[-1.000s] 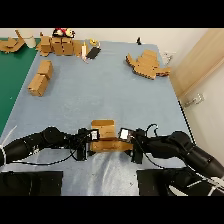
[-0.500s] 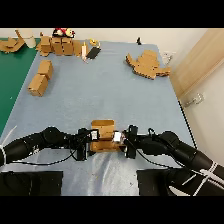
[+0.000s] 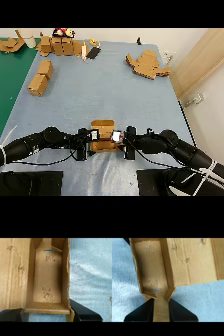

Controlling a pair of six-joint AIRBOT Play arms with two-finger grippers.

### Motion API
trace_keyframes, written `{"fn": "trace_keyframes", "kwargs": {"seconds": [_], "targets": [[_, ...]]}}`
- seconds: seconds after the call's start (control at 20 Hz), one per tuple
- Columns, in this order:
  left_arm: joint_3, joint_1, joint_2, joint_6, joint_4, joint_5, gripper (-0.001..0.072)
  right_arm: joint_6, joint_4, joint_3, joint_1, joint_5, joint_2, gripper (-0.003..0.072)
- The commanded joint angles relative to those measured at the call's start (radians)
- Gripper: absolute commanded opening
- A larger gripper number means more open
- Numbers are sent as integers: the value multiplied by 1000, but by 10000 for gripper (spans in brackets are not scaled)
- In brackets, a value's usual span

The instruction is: Fold the box.

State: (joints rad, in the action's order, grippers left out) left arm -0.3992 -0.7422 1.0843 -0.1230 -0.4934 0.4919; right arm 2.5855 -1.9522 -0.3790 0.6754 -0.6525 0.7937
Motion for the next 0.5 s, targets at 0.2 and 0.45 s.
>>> {"fn": "trace_keyframes", "kwargs": {"seconds": [0.2,0.45], "targets": [[-1,0,0,0,0,0,494,60,-30,-10,0,2,1,151],[-1,0,0,0,0,0,494,72,-69,-10,6,-2,1,151]]}}
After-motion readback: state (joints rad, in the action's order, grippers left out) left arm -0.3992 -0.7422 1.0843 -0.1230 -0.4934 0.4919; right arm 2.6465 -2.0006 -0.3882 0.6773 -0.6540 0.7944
